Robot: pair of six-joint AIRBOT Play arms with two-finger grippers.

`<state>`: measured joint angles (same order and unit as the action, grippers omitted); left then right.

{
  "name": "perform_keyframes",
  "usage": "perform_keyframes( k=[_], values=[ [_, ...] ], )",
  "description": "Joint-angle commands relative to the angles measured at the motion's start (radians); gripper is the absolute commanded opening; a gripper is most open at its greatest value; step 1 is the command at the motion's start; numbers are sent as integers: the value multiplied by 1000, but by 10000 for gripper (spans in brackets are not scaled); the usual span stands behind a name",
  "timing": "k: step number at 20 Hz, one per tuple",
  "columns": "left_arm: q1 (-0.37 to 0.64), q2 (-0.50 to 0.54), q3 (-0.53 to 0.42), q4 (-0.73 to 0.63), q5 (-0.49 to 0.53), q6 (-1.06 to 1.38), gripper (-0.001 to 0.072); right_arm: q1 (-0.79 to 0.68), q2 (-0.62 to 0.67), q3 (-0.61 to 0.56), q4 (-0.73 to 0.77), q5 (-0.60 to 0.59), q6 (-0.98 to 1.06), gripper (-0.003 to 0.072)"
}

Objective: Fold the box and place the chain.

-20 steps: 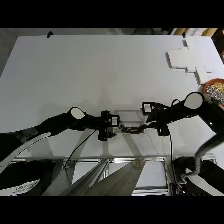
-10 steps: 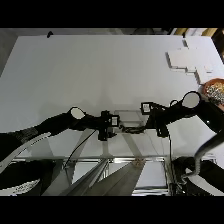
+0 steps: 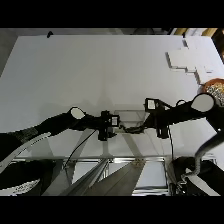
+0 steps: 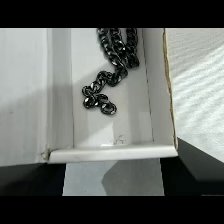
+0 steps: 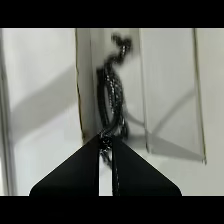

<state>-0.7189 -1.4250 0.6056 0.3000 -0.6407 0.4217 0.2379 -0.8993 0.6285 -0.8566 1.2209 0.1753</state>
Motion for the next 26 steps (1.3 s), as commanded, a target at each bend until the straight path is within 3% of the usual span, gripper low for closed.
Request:
perform_keyframes(
  k=[1,7,10,11,13,18,23,26],
  values=[
    [0,1,0,0,0,0,389,21,38,1,212,-37,-1,17],
    [0,1,0,0,0,0,389,265,36,1,150,-357,158,18],
    [0,1,0,0,0,0,389,310,19,1,90,-370,223,19],
    [0,1,0,0,0,0,389,313,0,1,77,-368,254,39],
    [0,1,0,0,0,0,389,313,-32,1,65,-367,296,197],
    [0,1,0,0,0,0,389,254,50,9,-18,-302,320,206],
    [0,1,0,0,0,0,389,19,149,13,-344,5,286,206],
    [0,1,0,0,0,0,389,-101,126,-20,-356,37,137,207]
  ],
)
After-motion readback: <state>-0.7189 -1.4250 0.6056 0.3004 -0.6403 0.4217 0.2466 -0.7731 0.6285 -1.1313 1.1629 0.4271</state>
